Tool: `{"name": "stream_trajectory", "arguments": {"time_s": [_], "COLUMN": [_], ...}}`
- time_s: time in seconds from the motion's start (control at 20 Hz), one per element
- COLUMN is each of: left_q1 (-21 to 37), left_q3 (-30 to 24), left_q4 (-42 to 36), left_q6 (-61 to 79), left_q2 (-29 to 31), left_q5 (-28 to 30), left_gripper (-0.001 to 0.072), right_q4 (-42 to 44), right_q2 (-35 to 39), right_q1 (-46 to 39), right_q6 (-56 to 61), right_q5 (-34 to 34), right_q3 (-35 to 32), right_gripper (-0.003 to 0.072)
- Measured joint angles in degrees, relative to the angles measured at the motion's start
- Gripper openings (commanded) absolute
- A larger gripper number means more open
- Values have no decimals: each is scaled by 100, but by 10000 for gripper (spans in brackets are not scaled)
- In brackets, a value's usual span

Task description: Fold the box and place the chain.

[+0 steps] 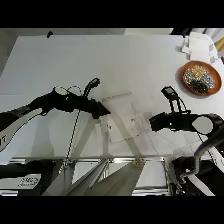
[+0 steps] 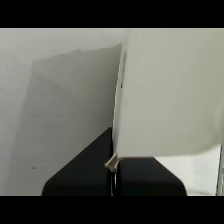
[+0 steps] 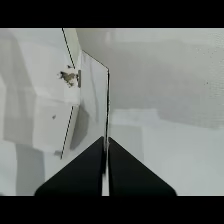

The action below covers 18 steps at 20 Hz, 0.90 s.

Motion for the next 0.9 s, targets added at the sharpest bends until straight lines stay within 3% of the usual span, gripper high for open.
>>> {"name": "stream_trajectory", "arguments": {"time_s": [0.15, 0.35, 0.6, 0.9], "left_q1": [-22, -332, -896, -990], "left_q3": [11, 17, 52, 466], "left_q4": [0, 87, 105, 96], "left_q6": [472, 1517, 2627, 3086], "left_q2": [118, 258, 295, 229], "left_q5": [-138, -133, 369, 804], "left_gripper": [8, 6, 5, 5], "right_q4": [28, 146, 90, -103], "right_q2": [2, 319, 1379, 2111], "right_q1": [0, 2, 2, 2], "right_q6": [-2, -35, -42, -33], "right_q5": [278, 815, 1276, 1412], "right_q3": [0, 0, 0, 0], "right_gripper": [246, 252, 250, 250]}}
